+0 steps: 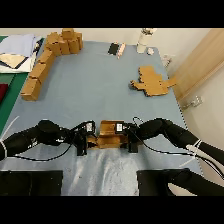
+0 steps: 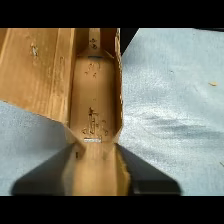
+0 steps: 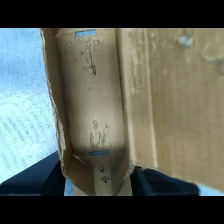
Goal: Fold the box.
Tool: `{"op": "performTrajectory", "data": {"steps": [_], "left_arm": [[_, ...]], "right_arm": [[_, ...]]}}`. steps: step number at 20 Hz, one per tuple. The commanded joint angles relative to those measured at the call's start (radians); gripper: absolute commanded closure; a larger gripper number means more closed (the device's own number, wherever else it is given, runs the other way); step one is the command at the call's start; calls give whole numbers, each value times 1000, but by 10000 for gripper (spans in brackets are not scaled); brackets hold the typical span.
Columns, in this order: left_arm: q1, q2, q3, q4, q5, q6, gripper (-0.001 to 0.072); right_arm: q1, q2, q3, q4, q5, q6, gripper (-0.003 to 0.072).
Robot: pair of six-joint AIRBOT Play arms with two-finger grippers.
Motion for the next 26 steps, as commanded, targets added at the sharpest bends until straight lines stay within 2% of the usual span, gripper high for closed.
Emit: {"op": "performTrajectory", "data": {"steps": [1,2,3,4,7,11,12,20,21,22,23,26], "left_arm": [[-28,-12,1,-18,46,5,427],[-27,-13,1,-29,54,5,429],[-27,-14,1,-31,65,5,529],[-27,-14,1,-31,71,5,547],[-28,-14,1,-39,69,5,547],[-43,-14,1,-125,73,42,548],[-53,-14,1,-147,73,68,617],[-65,-15,1,-174,81,85,615],[-65,-15,1,-186,80,84,609],[-65,-15,1,-185,78,84,440],[-65,-15,1,-185,75,84,337],[-65,-15,1,-185,62,84,337]], "right_arm": [[0,-1,-1,0,0,0,210],[0,-1,-1,0,0,0,210],[0,0,-1,0,0,0,210],[0,-1,-1,0,0,0,210],[0,0,-1,0,0,0,210],[0,0,-1,0,0,0,210],[0,0,-1,0,0,0,210],[0,0,-1,0,0,0,210],[0,0,-1,0,0,0,210],[0,0,-1,0,0,0,210],[0,0,-1,0,0,0,210],[0,-1,-1,0,0,0,210]]}}
